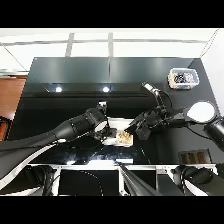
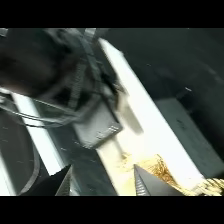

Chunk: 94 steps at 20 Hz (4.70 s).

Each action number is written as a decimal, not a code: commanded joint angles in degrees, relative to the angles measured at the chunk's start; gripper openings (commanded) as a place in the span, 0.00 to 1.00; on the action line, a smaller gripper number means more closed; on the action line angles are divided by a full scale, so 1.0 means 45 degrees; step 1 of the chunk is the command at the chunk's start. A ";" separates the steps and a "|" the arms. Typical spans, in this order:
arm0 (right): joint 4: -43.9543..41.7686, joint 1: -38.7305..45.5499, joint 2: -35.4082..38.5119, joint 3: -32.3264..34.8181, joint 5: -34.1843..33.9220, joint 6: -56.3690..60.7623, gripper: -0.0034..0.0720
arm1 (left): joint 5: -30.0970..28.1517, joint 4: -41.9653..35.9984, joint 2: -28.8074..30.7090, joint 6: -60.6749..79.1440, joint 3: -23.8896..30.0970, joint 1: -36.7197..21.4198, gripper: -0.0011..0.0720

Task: Fold the box and place the chain.

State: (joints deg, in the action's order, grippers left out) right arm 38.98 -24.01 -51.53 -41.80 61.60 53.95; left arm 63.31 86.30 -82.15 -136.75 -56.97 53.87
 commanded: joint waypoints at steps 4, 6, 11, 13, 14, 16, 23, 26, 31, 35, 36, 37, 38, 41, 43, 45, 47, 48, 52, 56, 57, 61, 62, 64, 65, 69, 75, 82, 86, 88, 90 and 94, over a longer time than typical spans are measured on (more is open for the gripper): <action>0.4410 0.2754 -0.0146 0.0306 0.0918 -0.0835 0.65 | 0.0000 0.0005 -0.0010 0.0000 0.0000 -0.0010 0.06; 0.4294 0.3055 -0.0146 0.1914 -0.0670 -0.2254 0.65 | -0.0005 0.0010 -0.0010 0.0000 0.0000 -0.0010 0.06; 0.3604 0.1627 -0.0330 0.4435 -0.4852 -0.9156 1.00 | -0.0053 0.0015 -0.0010 0.0000 0.0000 -0.0010 0.06; 0.3104 0.0981 -0.0719 0.4439 -0.5523 -0.9996 1.00 | -0.0044 0.0010 -0.0010 0.0000 0.0000 -0.0010 0.06; 0.2739 0.0743 -0.0899 0.4439 -0.5901 -1.0661 1.00 | -0.0049 0.0010 -0.0010 0.0000 0.0000 -0.0010 0.06; 0.1593 0.0627 -0.1200 0.4435 -0.6377 -1.1934 1.00 | -0.0049 0.0005 -0.0010 0.0000 0.0000 -0.0010 0.06; -0.0491 0.0627 -0.2142 0.4371 -0.6581 -1.2798 1.00 | -0.0049 0.0005 -0.0010 0.0000 0.0000 -0.0010 0.06; -0.0777 0.0622 -0.2171 0.4371 -0.6596 -1.2128 1.00 | -0.0049 0.0005 -0.0010 0.0000 0.0000 -0.0010 0.06; -0.0743 0.0627 -0.2181 0.4371 -0.6902 -1.1681 0.47 | -0.0049 0.0005 -0.0010 0.0000 0.0000 -0.0010 0.06; 0.0311 0.0631 -0.2108 0.4056 -0.6547 -1.0389 0.06 | -0.0044 0.0005 -0.0010 0.0000 0.0000 -0.0010 0.06; 0.0860 0.0631 -0.1996 0.3847 -0.6309 -0.9525 0.06 | -0.0044 0.0005 -0.0010 0.0000 0.0000 -0.0010 0.06; 0.1540 0.0646 -0.1787 0.3599 -0.5916 -0.8466 0.06 | -0.0039 0.0005 -0.0010 0.0000 0.0000 -0.0010 0.06; 0.2283 0.0661 -0.1462 0.3317 -0.5294 -0.7397 0.06 | -0.0039 0.0005 -0.0010 0.0000 0.0000 -0.0010 0.06; 0.3691 0.0656 -0.0306 0.2074 -0.1239 -0.4420 0.06 | -0.0044 0.0000 -0.0010 0.0000 0.0000 -0.0010 0.06; 0.3541 0.0651 0.0325 0.1093 0.1365 -0.2254 0.06 | -0.0049 0.0005 -0.0010 0.0000 0.0000 -0.0010 0.06; 0.2628 0.0651 0.0821 0.0534 0.2229 -0.1137 0.06 | -0.0049 0.0000 -0.0010 0.0000 0.0000 -0.0010 0.06; 0.0175 0.0641 0.0860 0.0466 0.2273 -0.1205 0.06 | -0.0049 0.0005 -0.0010 0.0000 0.0000 -0.0010 0.06; -0.0816 0.0617 0.0860 0.0466 0.2166 -0.1297 0.06 | -0.0049 0.0005 -0.0010 0.0000 0.0000 -0.0010 0.06; -0.2225 0.0437 0.0845 0.0486 0.0865 -0.1219 0.06 | -0.0058 0.0005 -0.0010 0.0000 0.0000 -0.0010 0.06; -0.1967 -0.0068 0.0311 0.0495 0.0063 -0.0398 0.10 | -0.0073 -0.0005 -0.0010 -0.0005 0.0000 -0.0010 0.06; -0.1525 -0.0053 0.0301 0.0486 -0.0029 0.0180 0.45 | -0.0068 -0.0078 -0.0010 -0.0005 0.0000 -0.0010 0.06; 0.0583 0.1477 0.0811 -0.0189 0.2152 0.0850 0.67 | 0.0117 -0.0330 -0.0010 0.0005 -0.0005 -0.0010 0.06; 0.0748 0.2161 0.1088 -0.0393 0.2778 0.0967 0.67 | 0.0194 -0.0330 -0.0010 -0.0019 -0.0005 -0.0015 0.06; 0.0685 0.3395 0.1724 -0.0549 0.3439 0.0967 0.67 | 0.0350 -0.0253 -0.0005 -0.0379 -0.0073 -0.0010 0.07; 0.0704 0.3881 0.2069 -0.0549 0.3609 0.0962 0.67 | 0.0403 -0.0189 0.0015 -0.0481 -0.0204 -0.0015 0.25; 0.1273 0.5095 0.2764 -0.0549 0.4027 0.0869 0.67 | 0.1588 0.0049 0.0340 0.0622 -0.1035 0.0005 0.69; 0.1826 0.5814 0.2798 -0.0549 0.3905 0.0874 0.67 | 0.3721 0.2059 0.3157 0.6596 -0.1243 -0.0049 0.69; 0.2064 0.5809 0.2793 -0.0549 0.4303 0.1302 0.67 | 0.0063 -0.1273 0.5853 1.0734 0.1185 -0.6008 0.69; 0.2064 0.5809 0.2793 -0.0549 0.4197 0.1326 0.67 | -0.0155 -1.1720 0.5484 2.0584 0.4459 -0.9811 0.69; 0.2069 0.5809 0.2793 -0.0549 0.4163 0.1350 0.67 | 0.0384 -1.3236 0.5119 2.4217 0.5416 -1.0316 0.69; 0.2059 0.5804 0.2793 -0.0549 0.4289 0.1350 0.67 | 0.0884 -1.2089 0.4585 2.7846 0.5600 -0.9821 0.99; 0.2059 0.5804 0.2793 -0.0549 0.4974 0.1350 0.67 | -0.1098 -0.9913 0.3711 3.3363 0.5591 -0.8102 0.99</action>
State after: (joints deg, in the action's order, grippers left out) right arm 48.25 2.13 -39.00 -44.23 82.26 59.94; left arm 63.77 38.98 -62.96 -9.61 -32.95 14.28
